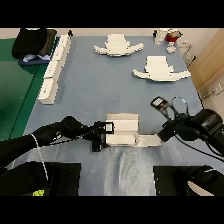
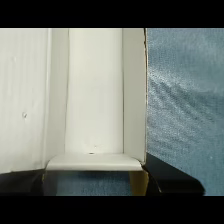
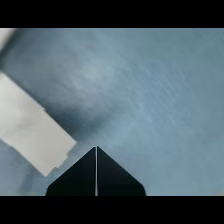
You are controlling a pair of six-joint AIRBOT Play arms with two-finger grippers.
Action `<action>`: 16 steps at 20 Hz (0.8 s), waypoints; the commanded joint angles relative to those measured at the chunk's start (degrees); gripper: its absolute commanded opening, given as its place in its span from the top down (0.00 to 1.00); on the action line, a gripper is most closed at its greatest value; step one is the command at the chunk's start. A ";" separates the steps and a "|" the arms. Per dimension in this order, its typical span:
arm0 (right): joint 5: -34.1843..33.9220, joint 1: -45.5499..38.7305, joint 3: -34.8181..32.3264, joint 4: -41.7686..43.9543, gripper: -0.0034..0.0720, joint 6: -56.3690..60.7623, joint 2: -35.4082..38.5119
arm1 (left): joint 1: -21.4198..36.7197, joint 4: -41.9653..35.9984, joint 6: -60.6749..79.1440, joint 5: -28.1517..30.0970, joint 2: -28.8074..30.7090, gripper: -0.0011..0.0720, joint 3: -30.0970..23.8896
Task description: Fold the box.
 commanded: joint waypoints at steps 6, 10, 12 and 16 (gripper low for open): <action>0.98 -35.19 -3.67 35.56 0.95 -3.61 -12.50 | 0.00 -0.02 0.00 0.00 0.00 0.36 0.04; -1.49 -39.71 -4.68 45.29 0.95 -10.56 -17.18 | 0.00 0.00 0.00 0.00 0.00 0.36 0.02; -1.66 -38.91 -6.29 48.13 0.95 -11.69 -17.25 | 0.00 -0.02 0.00 0.00 0.00 0.36 0.04; -1.14 -35.95 -9.42 53.16 0.95 -13.92 -17.16 | 0.00 -0.02 0.00 0.00 0.00 0.36 0.02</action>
